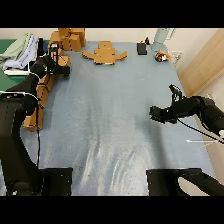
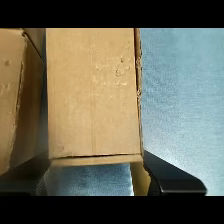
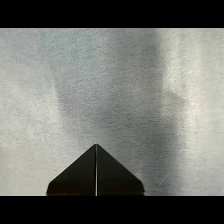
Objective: Fold the box.
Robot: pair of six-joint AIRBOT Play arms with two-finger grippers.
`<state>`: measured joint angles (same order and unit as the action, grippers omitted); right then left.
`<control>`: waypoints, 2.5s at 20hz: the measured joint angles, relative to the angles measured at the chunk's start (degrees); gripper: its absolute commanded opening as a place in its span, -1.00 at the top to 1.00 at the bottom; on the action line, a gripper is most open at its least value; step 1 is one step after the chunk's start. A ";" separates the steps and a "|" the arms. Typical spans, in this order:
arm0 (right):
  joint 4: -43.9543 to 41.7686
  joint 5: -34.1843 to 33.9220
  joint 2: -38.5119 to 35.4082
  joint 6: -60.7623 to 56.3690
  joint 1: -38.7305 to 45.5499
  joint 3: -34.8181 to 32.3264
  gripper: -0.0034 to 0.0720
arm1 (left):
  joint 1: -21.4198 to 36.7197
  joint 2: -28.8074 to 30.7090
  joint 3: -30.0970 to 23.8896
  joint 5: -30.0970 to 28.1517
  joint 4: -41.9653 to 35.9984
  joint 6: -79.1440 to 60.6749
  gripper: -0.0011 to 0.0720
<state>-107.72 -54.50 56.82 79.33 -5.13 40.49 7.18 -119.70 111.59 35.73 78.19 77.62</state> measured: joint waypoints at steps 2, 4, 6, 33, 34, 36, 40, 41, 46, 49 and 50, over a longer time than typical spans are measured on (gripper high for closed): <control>-0.02 0.00 0.00 -0.02 0.00 0.00 0.90 | 0.00 0.00 0.00 -0.09 0.00 0.00 -0.03; 0.00 0.02 0.00 0.00 0.00 -0.02 0.90 | -0.02 0.00 0.00 -0.17 -0.02 0.00 -0.03; 0.00 0.00 0.00 -0.02 0.00 0.00 0.90 | -0.02 -0.02 0.00 1.20 0.00 0.00 -0.03; -0.02 0.00 0.00 -0.02 0.00 0.00 0.90 | 1.01 -0.52 4.31 19.65 0.26 0.24 -0.96; -0.02 0.02 0.00 0.00 0.00 0.00 0.90 | 1.14 -0.22 4.92 22.14 0.28 0.26 -0.96; -0.02 0.02 0.00 0.00 0.00 0.00 0.90 | 1.31 0.79 5.68 27.63 0.24 0.39 -0.92; -0.02 0.00 0.00 0.00 0.00 0.00 0.90 | 1.31 3.56 6.29 37.83 -1.03 0.42 0.94; 0.00 0.00 0.00 -0.02 0.00 0.00 0.90 | 1.31 4.31 6.34 39.89 -2.12 0.42 0.95; 0.00 0.00 0.00 0.00 0.00 0.00 0.90 | -1.68 10.16 3.74 46.42 -8.28 -1.14 0.96; 0.00 0.02 0.00 -0.02 0.00 0.00 0.90 | -6.08 15.23 -1.29 47.15 -9.49 -3.04 0.96; -0.02 0.02 0.00 -0.02 0.00 0.00 0.90 | -7.89 17.64 -4.13 47.10 -9.66 -3.58 0.96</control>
<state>-107.74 -54.48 56.82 79.31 -5.13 40.49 -0.71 -102.06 107.46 82.83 68.53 74.04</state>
